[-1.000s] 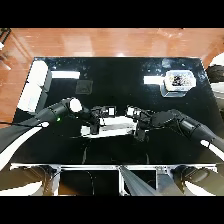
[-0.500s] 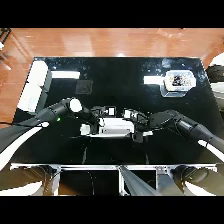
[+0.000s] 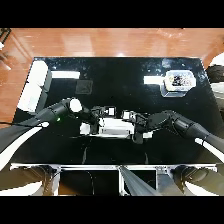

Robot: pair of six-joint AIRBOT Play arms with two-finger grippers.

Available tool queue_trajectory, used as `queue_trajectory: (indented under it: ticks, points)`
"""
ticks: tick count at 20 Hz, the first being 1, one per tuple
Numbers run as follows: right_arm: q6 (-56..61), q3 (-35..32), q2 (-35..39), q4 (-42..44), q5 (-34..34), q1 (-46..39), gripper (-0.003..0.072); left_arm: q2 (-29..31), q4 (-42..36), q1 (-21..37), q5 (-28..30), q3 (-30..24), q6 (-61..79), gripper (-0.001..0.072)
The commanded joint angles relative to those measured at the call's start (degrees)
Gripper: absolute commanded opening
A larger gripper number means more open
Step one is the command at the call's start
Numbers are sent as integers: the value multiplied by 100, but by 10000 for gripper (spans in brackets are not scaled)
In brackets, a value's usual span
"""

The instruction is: Fold the box and place the chain.

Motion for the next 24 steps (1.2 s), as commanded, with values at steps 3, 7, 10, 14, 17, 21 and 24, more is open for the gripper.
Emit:
queue_trajectory:
  ticks: [3, 7, 10, 14, 17, 21, 24]
  points:
    - [2, 4, -57, 22, 81, 9, 695, -4, -4, 0, -11, 4, -11, 16]
    - [2, 4, -59, -7, 87, 9, 694, -4, -4, 0, -11, 4, -11, 16]
    - [0, 2, -125, -7, 118, 9, 694, -4, -4, 0, -13, 4, -11, 16]
    - [2, 2, -157, -7, 140, 9, 694, -4, -4, 0, -31, 4, -11, 16]
    - [2, 4, -184, -7, 142, 9, 694, -4, -4, 0, -31, 4, -9, 16]
    - [2, 4, -181, -72, 138, 9, 694, -4, -4, 0, -28, 4, -9, 17]
    - [2, 4, -175, -293, 140, 7, 693, -4, -2, 0, -31, 4, -9, 16]
